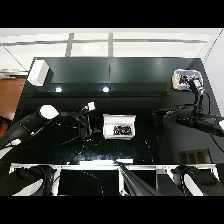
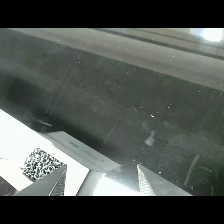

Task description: Fold the box and place the chain.

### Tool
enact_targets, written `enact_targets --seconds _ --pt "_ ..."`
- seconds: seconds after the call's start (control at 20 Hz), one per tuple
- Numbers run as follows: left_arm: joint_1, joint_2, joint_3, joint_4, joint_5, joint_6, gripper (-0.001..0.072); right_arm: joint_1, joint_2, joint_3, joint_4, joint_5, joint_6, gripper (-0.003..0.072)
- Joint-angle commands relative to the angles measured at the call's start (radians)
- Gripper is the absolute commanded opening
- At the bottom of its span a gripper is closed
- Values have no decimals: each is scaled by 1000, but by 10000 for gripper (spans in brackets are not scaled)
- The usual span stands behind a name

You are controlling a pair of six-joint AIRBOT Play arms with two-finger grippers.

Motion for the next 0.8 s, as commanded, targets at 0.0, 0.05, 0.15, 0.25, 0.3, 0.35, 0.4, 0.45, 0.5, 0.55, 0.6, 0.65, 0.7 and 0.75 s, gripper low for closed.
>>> enact_targets --seconds 0.0,0.05,0.15,0.25,0.3,0.35,0.4,0.45,0.5,0.55,0.6,0.65,0.7,0.75 --pt "2 -33 -10 -58 -22 84 705 0 1 1 1 -1 3 513" --pt "1 -46 -10 -61 -28 117 705 0 1 1 1 -1 5 513" --pt "0 -68 -10 -60 -35 184 704 0 1 1 1 0 8 513" --pt "0 -90 -10 -74 -38 269 705 0 1 1 1 0 11 513" --pt "0 -104 -10 -109 -42 309 705 0 1 1 1 -1 11 513" --pt "0 -116 -10 -134 -51 333 704 0 1 1 1 -1 11 513" --pt "-1 -127 -10 -136 -62 339 704 0 1 1 1 -1 11 513" --pt "-2 -132 -10 -129 -67 339 704 0 1 1 1 0 14 513" --pt "-2 -134 -10 -129 -67 339 704 0 1 1 1 0 16 513" --pt "-2 -134 -10 -132 -65 339 704 0 1 1 1 0 18 513" --pt "-2 -135 -10 -134 -64 339 704 0 1 1 1 0 18 513" --pt "-2 -139 -10 -135 -65 339 705 0 1 1 0 0 18 513" --pt "-2 -146 -10 -137 -65 339 704 0 1 1 1 0 18 513" --pt "-2 -153 -10 -137 -65 339 704 0 1 1 1 0 18 513"
